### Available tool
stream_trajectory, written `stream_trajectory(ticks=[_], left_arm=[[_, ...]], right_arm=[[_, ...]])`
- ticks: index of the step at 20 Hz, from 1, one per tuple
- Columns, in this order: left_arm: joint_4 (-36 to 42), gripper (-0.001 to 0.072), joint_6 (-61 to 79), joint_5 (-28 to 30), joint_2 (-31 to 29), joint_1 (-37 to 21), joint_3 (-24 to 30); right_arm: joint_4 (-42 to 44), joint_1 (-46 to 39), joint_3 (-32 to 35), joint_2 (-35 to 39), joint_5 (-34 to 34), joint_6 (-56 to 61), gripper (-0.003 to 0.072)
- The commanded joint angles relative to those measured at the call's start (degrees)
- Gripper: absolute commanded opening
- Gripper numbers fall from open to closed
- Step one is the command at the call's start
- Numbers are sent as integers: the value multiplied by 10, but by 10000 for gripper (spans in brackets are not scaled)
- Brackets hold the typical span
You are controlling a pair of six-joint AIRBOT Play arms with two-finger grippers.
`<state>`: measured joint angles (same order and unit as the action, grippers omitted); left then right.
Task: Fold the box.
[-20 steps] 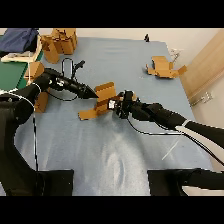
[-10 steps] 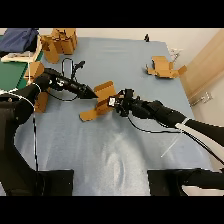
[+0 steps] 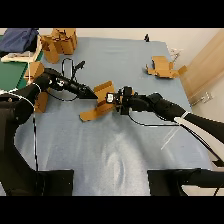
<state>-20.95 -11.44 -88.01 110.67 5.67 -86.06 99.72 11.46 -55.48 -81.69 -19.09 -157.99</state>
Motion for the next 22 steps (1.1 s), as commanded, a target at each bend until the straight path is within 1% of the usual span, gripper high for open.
stream_trajectory(ticks=[1, 6, 13, 17, 22], left_arm=[[-1, 20, 0, 3, 0, 0, -3], [-1, 20, 0, 4, 0, 0, -18], [-1, 20, -2, 4, 0, 0, -21], [-1, 20, -2, 5, 0, 0, -21], [-14, 20, -2, 17, 0, -1, -21]], right_arm=[[18, -9, -17, -10, -16, -42, 708], [26, -14, -50, -26, -33, -57, 708], [86, -14, -83, -66, -63, -108, 707], [100, -14, -104, -87, -70, -111, 702], [103, -14, -108, -98, -70, -112, 700]])
